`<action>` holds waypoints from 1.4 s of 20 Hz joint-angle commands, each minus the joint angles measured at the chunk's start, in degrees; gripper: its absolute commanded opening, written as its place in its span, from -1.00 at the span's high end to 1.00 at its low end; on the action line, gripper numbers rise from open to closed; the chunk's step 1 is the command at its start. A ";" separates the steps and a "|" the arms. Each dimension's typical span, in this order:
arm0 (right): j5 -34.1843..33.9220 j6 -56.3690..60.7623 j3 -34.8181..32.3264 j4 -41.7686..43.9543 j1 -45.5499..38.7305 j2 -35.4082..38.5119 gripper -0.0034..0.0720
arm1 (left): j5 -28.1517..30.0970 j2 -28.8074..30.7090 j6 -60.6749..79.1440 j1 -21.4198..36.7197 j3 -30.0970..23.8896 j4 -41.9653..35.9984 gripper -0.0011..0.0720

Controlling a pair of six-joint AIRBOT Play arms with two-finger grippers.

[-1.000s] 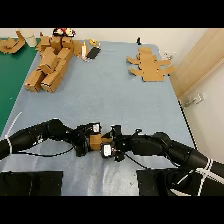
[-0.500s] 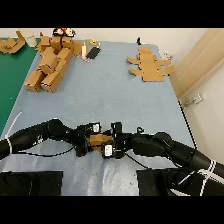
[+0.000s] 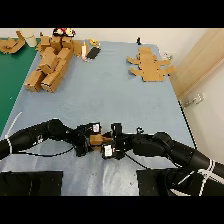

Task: Fold the box.

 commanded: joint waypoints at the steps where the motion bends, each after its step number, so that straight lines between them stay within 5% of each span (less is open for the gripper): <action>1: -2.80 0.11 0.02 2.34 0.00 -0.50 0.16 | 0.00 0.04 0.02 0.04 -0.02 0.02 -0.29; 18: -0.15 0.07 0.04 1.07 0.00 0.15 0.16 | 0.00 0.04 0.02 0.04 -0.02 0.02 -0.29; 20: 0.22 0.07 0.04 0.52 0.00 0.15 0.33 | 0.00 0.04 0.02 0.04 -0.02 0.02 -0.29; 28: -1.88 0.09 -0.04 0.66 0.00 -0.15 0.33 | 0.00 0.04 0.02 0.04 -0.02 0.02 -0.29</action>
